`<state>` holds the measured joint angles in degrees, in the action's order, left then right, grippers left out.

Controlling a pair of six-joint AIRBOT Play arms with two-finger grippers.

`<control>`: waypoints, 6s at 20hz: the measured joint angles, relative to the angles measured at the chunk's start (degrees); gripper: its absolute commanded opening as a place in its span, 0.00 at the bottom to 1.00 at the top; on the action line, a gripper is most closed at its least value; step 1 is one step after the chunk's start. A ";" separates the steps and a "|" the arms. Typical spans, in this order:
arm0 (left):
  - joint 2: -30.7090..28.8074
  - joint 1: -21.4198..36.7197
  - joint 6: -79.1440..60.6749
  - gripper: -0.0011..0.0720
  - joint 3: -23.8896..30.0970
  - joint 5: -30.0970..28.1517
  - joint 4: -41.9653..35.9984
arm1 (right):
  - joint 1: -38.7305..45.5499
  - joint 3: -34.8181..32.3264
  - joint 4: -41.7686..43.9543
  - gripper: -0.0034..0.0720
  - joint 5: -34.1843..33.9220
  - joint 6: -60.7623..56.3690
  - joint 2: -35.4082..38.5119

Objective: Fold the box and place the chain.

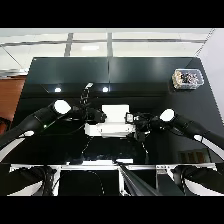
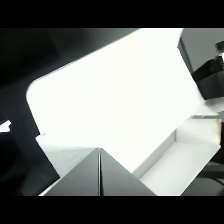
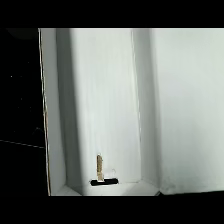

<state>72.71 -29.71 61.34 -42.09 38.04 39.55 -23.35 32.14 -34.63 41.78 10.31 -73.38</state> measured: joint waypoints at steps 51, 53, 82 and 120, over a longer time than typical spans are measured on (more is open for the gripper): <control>-23.78 8.15 -43.80 0.99 10.27 17.11 16.50 | -0.02 -0.02 0.04 0.59 -0.02 0.00 0.00; -21.20 5.14 -45.70 0.99 9.77 14.36 16.31 | 0.00 -0.02 0.04 0.59 -0.02 0.00 0.00; -4.98 -4.04 -47.82 0.21 5.35 3.06 6.62 | 0.00 -0.02 0.00 0.59 -0.04 0.00 0.00; -5.11 29.75 9.31 0.05 13.33 23.54 3.58 | -0.02 -0.02 0.04 0.59 -0.04 -0.02 0.00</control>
<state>67.59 0.03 70.65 -28.75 61.58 43.13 -23.38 32.12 -34.59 41.74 10.28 -73.38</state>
